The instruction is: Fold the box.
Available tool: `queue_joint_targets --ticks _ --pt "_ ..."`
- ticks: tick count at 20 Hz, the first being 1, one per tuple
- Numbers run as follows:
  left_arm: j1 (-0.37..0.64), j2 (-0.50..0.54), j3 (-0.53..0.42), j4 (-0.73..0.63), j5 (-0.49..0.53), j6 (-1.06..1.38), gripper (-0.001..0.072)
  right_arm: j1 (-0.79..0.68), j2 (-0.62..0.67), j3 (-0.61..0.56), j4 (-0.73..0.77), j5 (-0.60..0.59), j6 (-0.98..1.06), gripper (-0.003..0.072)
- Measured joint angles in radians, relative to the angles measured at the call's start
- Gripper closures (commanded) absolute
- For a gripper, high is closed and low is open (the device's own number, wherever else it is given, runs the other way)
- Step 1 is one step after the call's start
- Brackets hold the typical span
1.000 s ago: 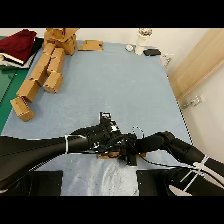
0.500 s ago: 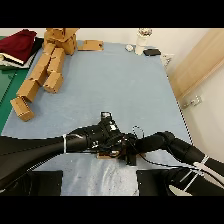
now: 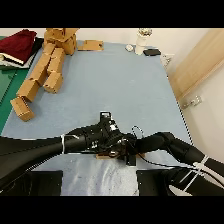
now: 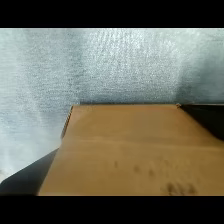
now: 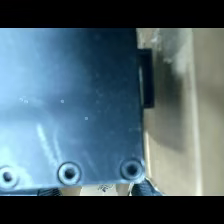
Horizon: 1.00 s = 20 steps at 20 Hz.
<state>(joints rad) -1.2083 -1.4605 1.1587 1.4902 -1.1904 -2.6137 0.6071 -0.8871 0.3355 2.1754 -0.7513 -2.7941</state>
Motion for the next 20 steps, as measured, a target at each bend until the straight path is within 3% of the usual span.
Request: queue_joint_targets --ticks 20 --pt "0.023 -0.004 -0.047 0.031 0.029 0.031 0.0226 0.0 0.0 0.0 0.0 -0.004 -0.001 0.0181"
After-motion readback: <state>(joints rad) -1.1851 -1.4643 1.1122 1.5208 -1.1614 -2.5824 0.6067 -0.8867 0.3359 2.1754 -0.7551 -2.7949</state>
